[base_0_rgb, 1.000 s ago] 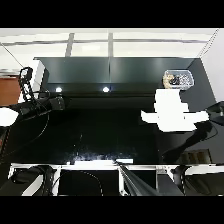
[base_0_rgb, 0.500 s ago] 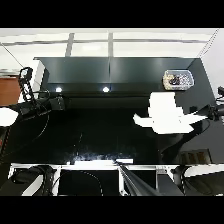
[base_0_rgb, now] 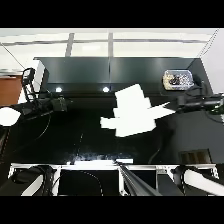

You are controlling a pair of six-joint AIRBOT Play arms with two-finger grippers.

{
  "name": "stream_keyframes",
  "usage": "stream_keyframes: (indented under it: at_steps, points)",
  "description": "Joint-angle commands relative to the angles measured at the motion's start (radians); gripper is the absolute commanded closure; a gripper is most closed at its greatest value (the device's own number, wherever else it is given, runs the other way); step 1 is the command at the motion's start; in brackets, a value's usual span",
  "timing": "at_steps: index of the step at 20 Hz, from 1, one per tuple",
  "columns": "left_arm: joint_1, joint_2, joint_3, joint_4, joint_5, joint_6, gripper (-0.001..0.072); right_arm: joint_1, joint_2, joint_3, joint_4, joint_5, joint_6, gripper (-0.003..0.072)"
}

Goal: Fold the box and place the chain.

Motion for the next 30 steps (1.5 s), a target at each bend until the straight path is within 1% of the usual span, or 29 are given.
stream_keyframes:
  at_steps: [1, 2, 4, 5, 6, 9, 10, 12, 14, 15, 17, 18, 19, 20, 21, 22, 24, 25, 26, 27, 28, 29, 30]
  points:
    - [-0.068, -0.042, 0.0, -0.007, -0.003, 0.001, 0.0001, 0.264, 0.26, -0.249, 0.184, -0.412, -0.146, 0.0667]
    - [-0.102, -0.07, 0.0, -0.015, -0.003, 0.003, 0.0001, 0.336, 0.32, -0.3, 0.191, -0.5, -0.164, 0.0667]
    - [-0.15, -0.146, 0.0, -0.111, -0.015, 0.039, 0.0002, 0.467, 0.413, -0.382, 0.188, -0.676, -0.164, 0.0667]
    - [-0.15, -0.197, 0.002, -0.205, -0.022, 0.117, 0.0002, 0.518, 0.44, -0.414, 0.188, -0.751, -0.16, 0.0667]
    - [-0.132, -0.257, 0.005, -0.321, -0.043, 0.207, 0.0001, 0.56, 0.447, -0.434, 0.188, -0.795, -0.156, 0.0667]
    - [-0.015, -0.425, 0.014, -0.73, -0.179, 0.521, 0.0001, 0.619, 0.447, -0.452, 0.189, -0.808, -0.148, 0.0667]
    - [0.007, -0.462, 0.014, -0.781, -0.207, 0.601, 0.0001, 0.63, 0.447, -0.452, 0.193, -0.808, -0.145, 0.0667]
    - [0.015, -0.537, 0.025, -0.785, -0.212, 0.669, 0.0001, 0.644, 0.447, -0.452, 0.193, -0.806, -0.144, 0.0666]
    - [0.002, -0.629, 0.075, -0.814, -0.255, 0.766, 0.0001, 0.65, 0.447, -0.452, 0.195, -0.796, -0.138, 0.0667]
    - [-0.003, -0.684, 0.116, -0.819, -0.314, 0.826, 0.0001, 0.652, 0.447, -0.452, 0.195, -0.796, -0.137, 0.0667]
    - [-0.003, -0.804, 0.212, -0.813, -0.523, 0.954, 0.0006, 0.653, 0.447, -0.452, 0.194, -0.797, -0.137, 0.0666]
    - [-0.003, -0.864, 0.26, -0.807, -0.635, 0.991, 0.0032, 0.653, 0.447, -0.452, 0.193, -0.797, -0.137, 0.0666]
    - [-0.003, -0.911, 0.302, -0.794, -0.708, 0.995, 0.0115, 0.653, 0.447, -0.452, 0.193, -0.797, -0.137, 0.0666]
    - [-0.003, -0.947, 0.337, -0.765, -0.753, 0.995, 0.0222, 0.653, 0.447, -0.452, 0.192, -0.797, -0.137, 0.0666]
    - [-0.004, -0.973, 0.365, -0.726, -0.779, 0.995, 0.0244, 0.653, 0.447, -0.452, 0.192, -0.797, -0.137, 0.0666]
    - [-0.004, -0.983, 0.375, -0.693, -0.781, 0.995, 0.0246, 0.653, 0.447, -0.452, 0.192, -0.797, -0.137, 0.0666]
    - [-0.003, -0.984, 0.378, -0.641, -0.779, 1.018, 0.0377, 0.652, 0.447, -0.452, 0.192, -0.798, -0.137, 0.0666]
    - [-0.002, -0.984, 0.378, -0.63, -0.783, 1.022, 0.0472, 0.652, 0.447, -0.452, 0.191, -0.799, -0.137, 0.0666]
    - [-0.003, -0.984, 0.378, -0.626, -0.792, 1.047, 0.0621, 0.652, 0.447, -0.452, 0.191, -0.802, -0.137, 0.0666]
    - [-0.003, -0.984, 0.378, -0.626, -0.803, 1.077, 0.0677, 0.652, 0.447, -0.452, 0.191, -0.805, -0.137, 0.0666]
    - [-0.003, -0.984, 0.379, -0.626, -0.804, 1.081, 0.0677, 0.652, 0.447, -0.452, 0.191, -0.805, -0.137, 0.0665]
    - [-0.002, -0.983, 0.38, -0.626, -0.805, 1.081, 0.0677, 0.65, 0.447, -0.451, 0.191, -0.805, -0.137, 0.063]
    - [-0.002, -0.98, 0.382, -0.625, -0.803, 1.083, 0.0678, 0.637, 0.447, -0.446, 0.19, -0.797, -0.108, 0.0233]
